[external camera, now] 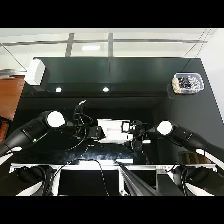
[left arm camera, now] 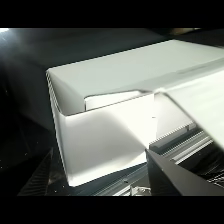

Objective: Fold the box and place the chain.

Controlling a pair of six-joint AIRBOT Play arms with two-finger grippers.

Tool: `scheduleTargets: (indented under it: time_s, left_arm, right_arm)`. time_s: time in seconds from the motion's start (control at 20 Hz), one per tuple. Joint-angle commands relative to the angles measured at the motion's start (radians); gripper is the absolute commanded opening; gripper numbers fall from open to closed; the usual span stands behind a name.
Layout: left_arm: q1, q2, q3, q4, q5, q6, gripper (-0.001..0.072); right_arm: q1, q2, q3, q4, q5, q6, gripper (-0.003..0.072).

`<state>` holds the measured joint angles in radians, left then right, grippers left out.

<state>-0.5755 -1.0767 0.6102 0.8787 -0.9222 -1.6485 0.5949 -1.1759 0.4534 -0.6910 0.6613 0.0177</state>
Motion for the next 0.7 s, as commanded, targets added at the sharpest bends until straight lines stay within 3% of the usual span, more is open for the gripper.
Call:
scheduleTargets:
  time_s: [0.0, 0.15, 0.65]
  left_arm:
    - [0.000, 0.002, -0.004, 0.001, 0.019, 0.002, 0.0709]
    - [0.000, 0.002, -0.004, -0.001, 0.084, -0.002, 0.0710]
    - [-0.022, 0.001, -0.004, -0.004, 0.135, -0.027, 0.0709]
  right_arm:
    - [0.001, -0.001, 0.000, 0.000, 0.000, 0.000, 0.0356]
    - [0.001, -0.001, 0.000, 0.000, 0.000, 0.000, 0.0356]
    - [0.001, -0.001, 0.000, 0.000, -0.001, 0.000, 0.0356]
